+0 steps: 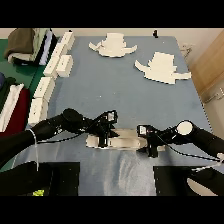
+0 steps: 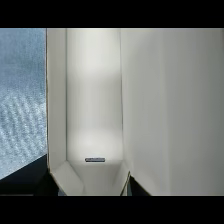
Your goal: Fold the box.
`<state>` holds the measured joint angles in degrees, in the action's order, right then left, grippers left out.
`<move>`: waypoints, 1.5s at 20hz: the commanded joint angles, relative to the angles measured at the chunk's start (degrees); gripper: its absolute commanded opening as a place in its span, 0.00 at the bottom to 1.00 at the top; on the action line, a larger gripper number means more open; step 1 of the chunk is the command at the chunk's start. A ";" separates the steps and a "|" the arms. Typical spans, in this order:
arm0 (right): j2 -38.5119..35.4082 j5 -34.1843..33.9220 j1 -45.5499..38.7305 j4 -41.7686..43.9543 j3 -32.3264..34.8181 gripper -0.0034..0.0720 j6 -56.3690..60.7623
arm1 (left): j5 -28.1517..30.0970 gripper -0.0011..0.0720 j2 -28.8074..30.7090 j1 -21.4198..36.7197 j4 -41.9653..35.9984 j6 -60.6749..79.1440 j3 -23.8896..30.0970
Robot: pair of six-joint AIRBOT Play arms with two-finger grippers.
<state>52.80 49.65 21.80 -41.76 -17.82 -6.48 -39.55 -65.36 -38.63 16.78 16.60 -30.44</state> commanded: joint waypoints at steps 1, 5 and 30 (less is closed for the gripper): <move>0.00 0.87 -0.02 -0.50 0.04 0.74 -0.61 | 0.07 0.04 0.04 0.04 0.00 0.02 -0.04; 0.00 -0.37 -0.02 -0.92 0.04 0.74 -0.61 | 0.07 0.04 0.04 0.04 0.00 0.02 -0.04; 0.00 -7.85 -0.02 -0.85 -0.02 0.73 2.95 | 0.07 0.04 0.04 0.04 0.00 0.02 -0.04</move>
<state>52.77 44.73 21.82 -42.70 -17.78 -3.60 -39.44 -65.34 -38.63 16.82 16.60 -30.44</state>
